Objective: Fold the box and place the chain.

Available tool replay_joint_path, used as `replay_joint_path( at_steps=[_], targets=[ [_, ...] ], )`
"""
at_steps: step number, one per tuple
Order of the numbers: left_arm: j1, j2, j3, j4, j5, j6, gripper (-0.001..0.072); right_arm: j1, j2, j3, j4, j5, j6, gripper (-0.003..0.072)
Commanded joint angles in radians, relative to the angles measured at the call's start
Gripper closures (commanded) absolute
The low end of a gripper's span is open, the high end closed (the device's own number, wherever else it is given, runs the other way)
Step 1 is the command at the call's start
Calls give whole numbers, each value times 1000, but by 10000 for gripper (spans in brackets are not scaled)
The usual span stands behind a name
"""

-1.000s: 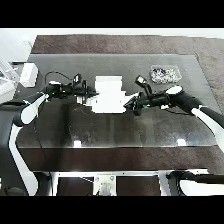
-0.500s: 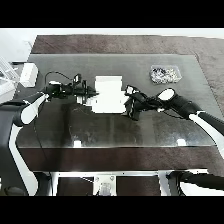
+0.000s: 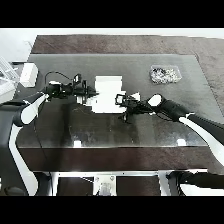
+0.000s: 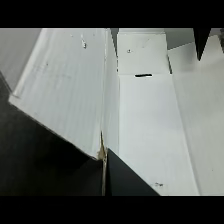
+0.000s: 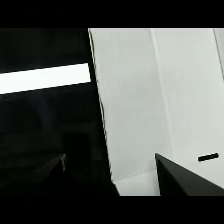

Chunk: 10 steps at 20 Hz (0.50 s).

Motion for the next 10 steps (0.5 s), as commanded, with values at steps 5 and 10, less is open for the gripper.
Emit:
replay_joint_path(
  at_steps=[5,10],
  targets=[
    [0,0,0,0,0,0,689,6,-18,3,30,-233,-3,36],
    [1,0,0,0,0,0,689,-11,26,13,40,-239,-18,36]
  ],
)
